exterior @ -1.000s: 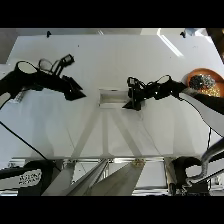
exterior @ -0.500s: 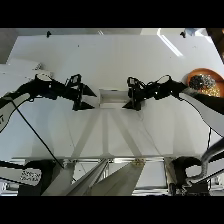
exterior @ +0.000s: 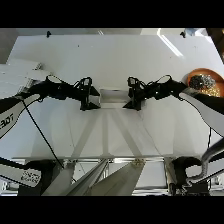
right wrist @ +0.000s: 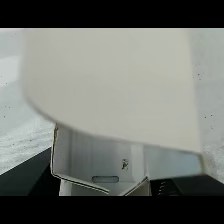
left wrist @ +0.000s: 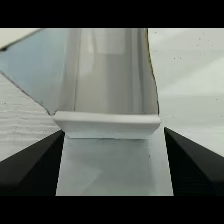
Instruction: Fold the box and place the chain.
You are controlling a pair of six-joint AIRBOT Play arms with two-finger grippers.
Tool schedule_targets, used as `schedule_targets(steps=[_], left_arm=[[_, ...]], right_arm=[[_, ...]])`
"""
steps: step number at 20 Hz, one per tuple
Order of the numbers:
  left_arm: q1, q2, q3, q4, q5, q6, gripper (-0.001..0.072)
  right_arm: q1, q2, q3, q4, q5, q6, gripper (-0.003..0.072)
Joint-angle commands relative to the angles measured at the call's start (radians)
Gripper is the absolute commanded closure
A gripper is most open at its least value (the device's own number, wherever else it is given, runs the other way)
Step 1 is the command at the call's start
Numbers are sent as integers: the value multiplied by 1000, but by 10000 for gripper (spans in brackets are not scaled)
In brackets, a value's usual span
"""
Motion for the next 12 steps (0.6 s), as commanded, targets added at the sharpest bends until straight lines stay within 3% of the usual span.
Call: schedule_targets(steps=[1, 10, 11, 12], left_arm=[[-31, -2, 2, -6, 27, -7, 10], [-62, -2, 2, -20, 46, 3, 14], [-64, -2, 2, -19, 47, 3, 57], [-66, -2, 2, -15, 47, 3, 181]], right_arm=[[1, 0, 1, 1, -2, 1, 333], [1, 0, 1, 1, -1, 1, 333], [1, 0, 1, 1, -2, 1, 333], [1, 0, 1, 1, -2, 1, 333]])
